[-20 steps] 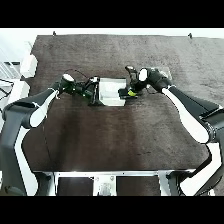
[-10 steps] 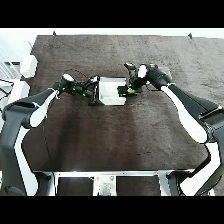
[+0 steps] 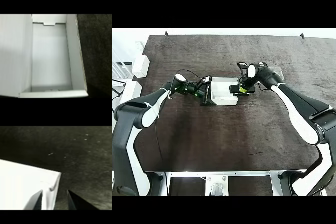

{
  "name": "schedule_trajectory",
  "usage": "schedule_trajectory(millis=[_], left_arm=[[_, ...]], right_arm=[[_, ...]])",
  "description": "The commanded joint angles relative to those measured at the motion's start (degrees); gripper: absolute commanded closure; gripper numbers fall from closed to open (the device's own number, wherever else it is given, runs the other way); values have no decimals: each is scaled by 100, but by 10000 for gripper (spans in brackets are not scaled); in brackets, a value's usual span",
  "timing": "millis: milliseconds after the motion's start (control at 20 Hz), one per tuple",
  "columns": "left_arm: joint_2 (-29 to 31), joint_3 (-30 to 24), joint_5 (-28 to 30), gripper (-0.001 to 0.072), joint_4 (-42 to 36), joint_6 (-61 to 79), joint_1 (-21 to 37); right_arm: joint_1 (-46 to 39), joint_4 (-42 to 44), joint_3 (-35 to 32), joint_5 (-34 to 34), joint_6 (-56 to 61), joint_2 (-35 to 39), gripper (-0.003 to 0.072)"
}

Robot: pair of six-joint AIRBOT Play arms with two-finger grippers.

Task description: Fold the box and place the chain.

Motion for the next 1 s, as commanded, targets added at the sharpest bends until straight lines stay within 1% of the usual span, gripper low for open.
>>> schedule_trajectory(millis=[0, 350, 600, 700, 950], left_arm=[[0, 2, 4, 333, 2, 0, 2], [-2, 2, 7, 333, 2, 0, 2], [0, 2, 4, 333, 2, 0, 2], [0, 2, 4, 333, 2, 0, 2], [-2, 2, 2, 333, 2, 0, 2]], right_arm=[[37, -116, 52, 20, 291, -7, 394], [149, -94, 155, 452, 400, -164, 394], [221, -149, 669, 975, 400, -509, 396], [221, -170, 774, 1010, 463, -581, 403], [216, -522, 785, 1137, 568, -590, 403]])
